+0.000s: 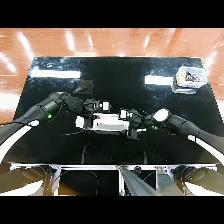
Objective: Fold the box and place the chain.
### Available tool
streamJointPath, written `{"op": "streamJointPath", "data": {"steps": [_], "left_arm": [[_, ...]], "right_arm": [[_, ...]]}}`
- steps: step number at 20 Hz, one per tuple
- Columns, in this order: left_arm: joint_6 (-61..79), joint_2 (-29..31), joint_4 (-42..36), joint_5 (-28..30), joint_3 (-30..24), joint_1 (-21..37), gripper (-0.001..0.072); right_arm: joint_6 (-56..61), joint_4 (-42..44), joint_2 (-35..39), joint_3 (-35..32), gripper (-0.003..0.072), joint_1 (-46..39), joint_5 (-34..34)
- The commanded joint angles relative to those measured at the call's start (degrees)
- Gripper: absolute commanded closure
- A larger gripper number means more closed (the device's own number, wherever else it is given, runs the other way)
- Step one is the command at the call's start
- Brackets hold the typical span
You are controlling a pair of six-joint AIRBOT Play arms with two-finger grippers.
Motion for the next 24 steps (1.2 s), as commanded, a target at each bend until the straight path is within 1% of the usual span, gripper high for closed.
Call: {"op": "streamJointPath", "data": {"steps": [1,4,6,10,24], "left_arm": [[0.0,0.0,0.1,-0.2,0.0,0.0,0.0690],[0.0,0.0,0.0,-0.2,0.0,0.0,0.0690],[-0.1,0.0,0.0,0.1,0.0,0.0,0.0690],[-1.9,0.0,0.1,2.8,0.0,0.0,0.0691],[-3.0,0.0,0.0,2.8,0.0,0.0,0.0691]], "right_arm": [[0.3,-0.7,0.0,0.0,-0.0021,0.2,0.0],[0.3,-0.7,0.0,0.0,-0.0021,0.2,0.1],[-0.5,-0.8,0.0,0.2,-0.0020,-0.4,2.1],[-1.4,-0.2,-0.1,0.3,-0.0020,-1.3,3.8],[-1.6,-0.8,-0.2,0.3,-0.0019,-0.9,3.8]]}}
